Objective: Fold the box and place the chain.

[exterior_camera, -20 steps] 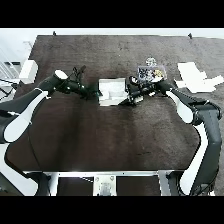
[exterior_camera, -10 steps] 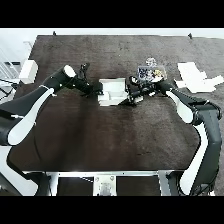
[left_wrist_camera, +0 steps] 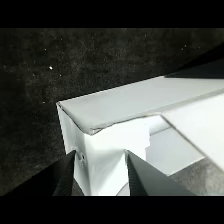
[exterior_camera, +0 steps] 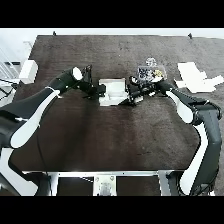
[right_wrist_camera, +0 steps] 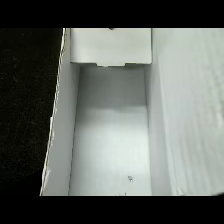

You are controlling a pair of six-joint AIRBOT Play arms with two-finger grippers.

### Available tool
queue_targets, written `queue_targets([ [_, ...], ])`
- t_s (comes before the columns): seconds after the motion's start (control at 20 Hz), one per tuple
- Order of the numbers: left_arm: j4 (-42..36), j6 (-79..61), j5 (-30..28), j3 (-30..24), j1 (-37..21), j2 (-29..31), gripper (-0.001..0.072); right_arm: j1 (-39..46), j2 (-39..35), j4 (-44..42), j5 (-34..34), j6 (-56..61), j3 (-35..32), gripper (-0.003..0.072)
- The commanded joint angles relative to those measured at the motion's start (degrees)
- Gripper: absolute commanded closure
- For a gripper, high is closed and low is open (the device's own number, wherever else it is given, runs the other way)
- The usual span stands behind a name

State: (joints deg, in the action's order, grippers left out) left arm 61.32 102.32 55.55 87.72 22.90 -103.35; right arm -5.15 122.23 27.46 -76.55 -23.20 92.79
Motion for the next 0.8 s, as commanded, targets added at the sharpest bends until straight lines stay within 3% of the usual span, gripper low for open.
queue_targets([
  [0.0,4.4,4.8,-0.7,0.3,1.1,-0.3,0.0321,0.0,0.0,0.0,0.0,0.0,0.0,0.0115],
  [0.2,5.2,5.7,2.6,5.7,1.8,-3.8,0.0322,0.0,0.0,0.0,0.0,0.0,0.0,0.0115],
  [0.35,8.2,9.4,9.5,10.9,1.8,-6.6,0.0321,0.0,0.0,0.0,0.0,0.0,0.0,0.0115],
  [0.55,8.9,11.9,14.4,15.8,1.8,-9.0,0.0321,0.0,0.0,0.0,0.0,0.0,0.0,0.0115],
  [0.75,8.8,12.9,17.5,18.5,1.8,-10.8,0.0321,0.0,0.0,0.0,0.0,0.0,0.0,0.0115],
])
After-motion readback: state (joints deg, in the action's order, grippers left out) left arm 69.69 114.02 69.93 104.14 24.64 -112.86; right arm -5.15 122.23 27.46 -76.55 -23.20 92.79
